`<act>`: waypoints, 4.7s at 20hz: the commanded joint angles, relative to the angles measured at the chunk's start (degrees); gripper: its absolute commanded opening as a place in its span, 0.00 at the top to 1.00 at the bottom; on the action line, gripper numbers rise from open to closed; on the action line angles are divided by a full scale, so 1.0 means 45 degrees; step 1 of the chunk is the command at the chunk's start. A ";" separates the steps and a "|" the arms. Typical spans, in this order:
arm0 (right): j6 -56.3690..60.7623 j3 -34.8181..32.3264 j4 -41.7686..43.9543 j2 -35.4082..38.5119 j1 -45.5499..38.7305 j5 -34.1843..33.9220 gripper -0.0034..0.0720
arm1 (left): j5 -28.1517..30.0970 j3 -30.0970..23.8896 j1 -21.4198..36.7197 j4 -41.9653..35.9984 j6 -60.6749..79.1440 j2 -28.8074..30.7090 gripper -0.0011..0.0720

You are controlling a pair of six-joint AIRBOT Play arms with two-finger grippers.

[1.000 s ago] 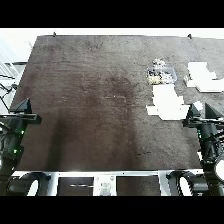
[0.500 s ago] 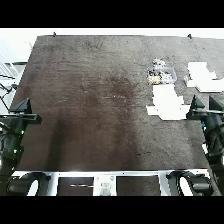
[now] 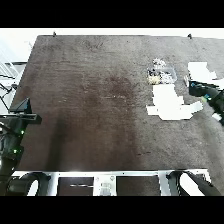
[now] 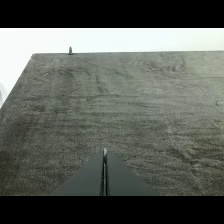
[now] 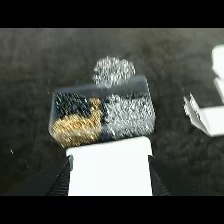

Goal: Fold the box and place the chain.

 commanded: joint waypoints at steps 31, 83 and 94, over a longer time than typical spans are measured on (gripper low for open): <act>0.4639 1.1540 -0.7436 -1.2896 -0.3371 1.3794 0.77 | 0.0000 0.0010 0.0005 0.0005 0.0005 0.0005 0.96; 0.2875 0.3444 0.0675 -0.8500 0.6747 0.3672 0.94 | -0.3186 0.0831 0.0010 0.0729 0.0869 -0.2001 0.19; 0.1268 0.2909 0.2297 -0.8223 0.7082 0.3449 0.94 | -0.8854 0.8403 0.0005 0.1433 -0.0311 -1.3372 0.19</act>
